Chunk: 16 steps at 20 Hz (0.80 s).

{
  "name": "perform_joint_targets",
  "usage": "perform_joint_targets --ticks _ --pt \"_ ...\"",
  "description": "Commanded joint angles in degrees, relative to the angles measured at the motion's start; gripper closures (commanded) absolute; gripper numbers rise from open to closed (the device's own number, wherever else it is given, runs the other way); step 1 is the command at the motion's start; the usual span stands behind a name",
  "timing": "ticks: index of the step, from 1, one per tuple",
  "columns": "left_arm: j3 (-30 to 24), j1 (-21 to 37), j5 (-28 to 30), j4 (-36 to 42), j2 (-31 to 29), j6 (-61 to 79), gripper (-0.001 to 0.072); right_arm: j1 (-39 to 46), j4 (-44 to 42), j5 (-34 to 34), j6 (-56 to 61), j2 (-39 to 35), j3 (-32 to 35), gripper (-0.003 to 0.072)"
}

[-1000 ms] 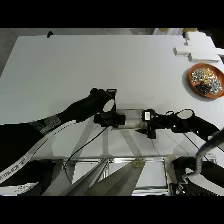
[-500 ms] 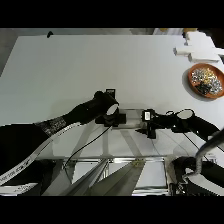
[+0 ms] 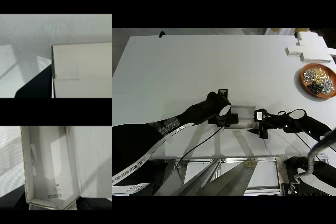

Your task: Fold the box and place the chain.

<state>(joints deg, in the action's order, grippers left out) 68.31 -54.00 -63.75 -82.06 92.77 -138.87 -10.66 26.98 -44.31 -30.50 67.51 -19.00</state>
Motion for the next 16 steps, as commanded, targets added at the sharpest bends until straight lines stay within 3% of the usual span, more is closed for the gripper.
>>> perform_joint_targets --ticks 1,4,6,9,10,12,16 --pt "0.04 -0.02 -1.05 0.11 -0.02 1.33 0.0597 0.00 -0.02 -0.02 0.00 0.00 -0.02 0.0276" --pt "0.04 -0.02 -1.29 0.11 -0.02 1.75 0.0601 0.00 0.00 -0.04 0.00 0.00 -0.02 0.0276" --pt "0.04 -0.02 -1.33 0.11 0.00 2.56 0.0707 0.00 0.00 -0.02 0.00 0.00 -0.02 0.0276" --pt "0.04 0.07 -1.86 0.15 0.00 2.58 0.0707 0.00 0.00 -0.02 0.00 0.00 -0.02 0.0276" --pt "0.04 0.13 -2.08 0.15 -0.07 2.58 0.0696 0.00 0.00 -0.02 0.00 0.00 -0.02 0.0276" --pt "0.04 0.48 -2.08 0.59 -0.50 2.64 0.0553 0.00 0.00 -0.02 0.00 0.00 -0.02 0.0276" --pt "0.04 3.34 -2.69 2.58 -4.63 10.19 0.0532 0.00 0.00 -0.02 0.00 0.00 -0.02 0.0276"
